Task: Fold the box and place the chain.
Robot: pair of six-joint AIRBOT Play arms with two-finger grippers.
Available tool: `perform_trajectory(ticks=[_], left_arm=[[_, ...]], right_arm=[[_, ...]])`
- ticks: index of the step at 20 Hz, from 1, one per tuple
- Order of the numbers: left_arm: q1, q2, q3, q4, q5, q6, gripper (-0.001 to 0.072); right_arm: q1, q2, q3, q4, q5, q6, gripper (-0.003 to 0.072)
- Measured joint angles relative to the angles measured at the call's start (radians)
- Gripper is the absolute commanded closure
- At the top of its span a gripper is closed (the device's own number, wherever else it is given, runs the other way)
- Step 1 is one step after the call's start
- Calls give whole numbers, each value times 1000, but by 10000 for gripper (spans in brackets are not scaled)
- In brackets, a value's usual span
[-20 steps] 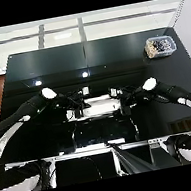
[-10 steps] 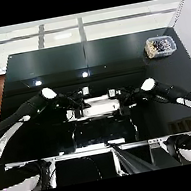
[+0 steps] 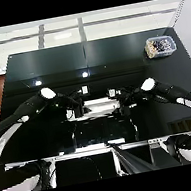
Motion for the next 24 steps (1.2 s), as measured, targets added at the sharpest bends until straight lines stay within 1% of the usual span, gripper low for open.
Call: perform_trajectory(ticks=[2, 4, 5, 6, 7, 8, 9, 11, 13, 15, 17, 19, 22, 24], left_arm=[[19, 47, 0, 10, -3, -67, 121], [43, 113, 0, 56, -26, -150, 122], [57, 147, 0, 91, -41, -201, 124], [74, 182, 0, 136, -67, -270, 133], [90, 211, 0, 172, -100, -346, 247], [107, 233, 0, 207, -144, -439, 534], [120, 248, -4, 231, -193, -548, 680], [129, 257, -25, 232, -273, -718, 686], [118, 255, -57, 127, -326, -801, 687], [92, 245, -79, -17, -328, -805, 687], [70, 231, -89, -149, -251, -777, 687], [59, 212, -95, -243, -130, -747, 687], [50, 166, -98, -294, 44, -718, 687], [47, 121, -100, -296, 104, -708, 687]], right_arm=[[0, 0, 0, 0, 0, 0, 225], [0, 0, 0, 0, 0, 0, 229], [0, 0, 0, 0, 0, 0, 409], [0, 0, 0, 0, 0, 0, 564], [0, 0, 0, 0, 0, 0, 600], [0, 0, 0, 0, 0, 0, 600], [0, 0, 0, 0, 0, 0, 600], [0, 0, 0, 0, 1, 0, 599], [0, 0, 0, 0, 1, 0, 599], [0, 0, 0, 1, 1, 0, 599], [0, 0, 0, 1, 1, 0, 600], [0, 0, 0, 1, 1, 0, 600], [0, 0, 0, 1, 2, 0, 599], [0, 0, 0, 1, 2, 0, 600]])
